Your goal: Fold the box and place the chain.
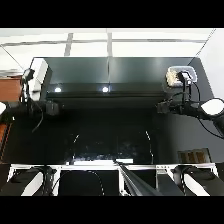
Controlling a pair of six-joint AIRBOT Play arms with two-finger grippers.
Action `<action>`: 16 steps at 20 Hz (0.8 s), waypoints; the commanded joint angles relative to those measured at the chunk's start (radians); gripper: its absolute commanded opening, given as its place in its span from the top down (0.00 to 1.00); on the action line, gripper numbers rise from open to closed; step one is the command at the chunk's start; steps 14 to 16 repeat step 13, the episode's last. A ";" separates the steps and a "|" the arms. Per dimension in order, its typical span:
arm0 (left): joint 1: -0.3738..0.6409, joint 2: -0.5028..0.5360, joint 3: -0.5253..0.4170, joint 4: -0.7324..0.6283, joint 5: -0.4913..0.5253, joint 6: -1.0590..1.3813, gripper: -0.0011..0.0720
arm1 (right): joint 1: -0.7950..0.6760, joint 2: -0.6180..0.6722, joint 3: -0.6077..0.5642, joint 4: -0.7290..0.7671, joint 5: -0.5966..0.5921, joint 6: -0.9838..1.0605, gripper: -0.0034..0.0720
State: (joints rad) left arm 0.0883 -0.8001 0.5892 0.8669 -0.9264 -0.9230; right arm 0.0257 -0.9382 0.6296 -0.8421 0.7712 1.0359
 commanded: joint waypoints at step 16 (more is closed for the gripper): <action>-0.031 0.108 -0.114 0.093 0.108 -0.001 0.94 | 0.003 0.000 -0.002 -0.004 -0.013 0.000 0.93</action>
